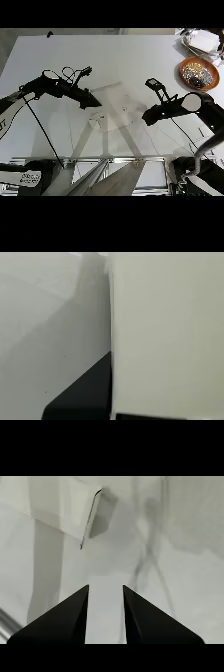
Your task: Fold the box and place the chain.
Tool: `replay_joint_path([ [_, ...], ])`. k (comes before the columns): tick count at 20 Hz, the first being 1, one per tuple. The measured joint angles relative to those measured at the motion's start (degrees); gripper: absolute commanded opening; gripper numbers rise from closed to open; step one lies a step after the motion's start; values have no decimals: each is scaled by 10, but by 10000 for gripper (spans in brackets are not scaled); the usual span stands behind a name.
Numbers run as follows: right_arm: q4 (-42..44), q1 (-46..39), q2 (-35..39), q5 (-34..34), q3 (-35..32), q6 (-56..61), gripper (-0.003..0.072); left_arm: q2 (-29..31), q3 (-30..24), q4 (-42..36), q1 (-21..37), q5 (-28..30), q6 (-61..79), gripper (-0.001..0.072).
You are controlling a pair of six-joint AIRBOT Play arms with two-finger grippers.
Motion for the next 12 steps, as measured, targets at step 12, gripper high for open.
replay_joint_path([
  [12,-68,0,26,174,46,2,343,61,-36,87,-142,140,49,3],
])
